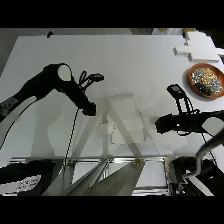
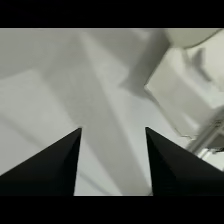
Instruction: Fold the box and place the chain.
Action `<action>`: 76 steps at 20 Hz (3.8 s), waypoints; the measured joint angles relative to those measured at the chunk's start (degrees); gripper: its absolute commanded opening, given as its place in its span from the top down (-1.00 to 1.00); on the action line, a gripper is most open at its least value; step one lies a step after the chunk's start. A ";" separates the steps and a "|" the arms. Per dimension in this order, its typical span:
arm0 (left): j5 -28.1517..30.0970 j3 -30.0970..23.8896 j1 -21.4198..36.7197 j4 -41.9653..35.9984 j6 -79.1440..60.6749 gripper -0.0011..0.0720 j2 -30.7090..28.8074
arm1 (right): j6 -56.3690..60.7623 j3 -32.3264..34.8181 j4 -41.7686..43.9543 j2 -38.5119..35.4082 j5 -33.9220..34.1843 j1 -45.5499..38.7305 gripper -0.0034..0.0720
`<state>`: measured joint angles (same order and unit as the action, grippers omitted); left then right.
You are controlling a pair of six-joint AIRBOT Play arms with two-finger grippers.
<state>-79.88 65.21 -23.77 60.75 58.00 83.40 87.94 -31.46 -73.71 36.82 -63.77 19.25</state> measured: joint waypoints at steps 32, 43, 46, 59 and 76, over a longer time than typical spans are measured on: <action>6.93 -11.47 2.60 -43.56 -54.84 0.96 14.29 | 0.55 0.04 0.44 -0.07 0.63 1.11 0.86; 14.75 -11.50 -0.63 -33.14 -60.92 0.96 5.14 | 0.13 -2.47 -1.01 -0.11 0.61 1.11 0.05; 17.35 -11.50 -3.50 -26.99 -58.73 0.96 3.72 | -0.09 -4.04 -4.11 -0.11 0.66 1.11 0.06; 33.62 -11.50 -12.37 -22.43 -51.47 0.96 3.21 | -0.17 -5.01 -9.33 -0.11 1.51 1.11 0.06; 31.95 -8.20 -13.00 -18.69 -49.20 0.97 6.10 | -1.42 -5.01 -9.44 -0.11 1.88 1.11 0.06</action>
<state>-47.92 57.01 -36.77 42.06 8.80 89.49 86.52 -36.47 -83.15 36.71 -61.89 20.36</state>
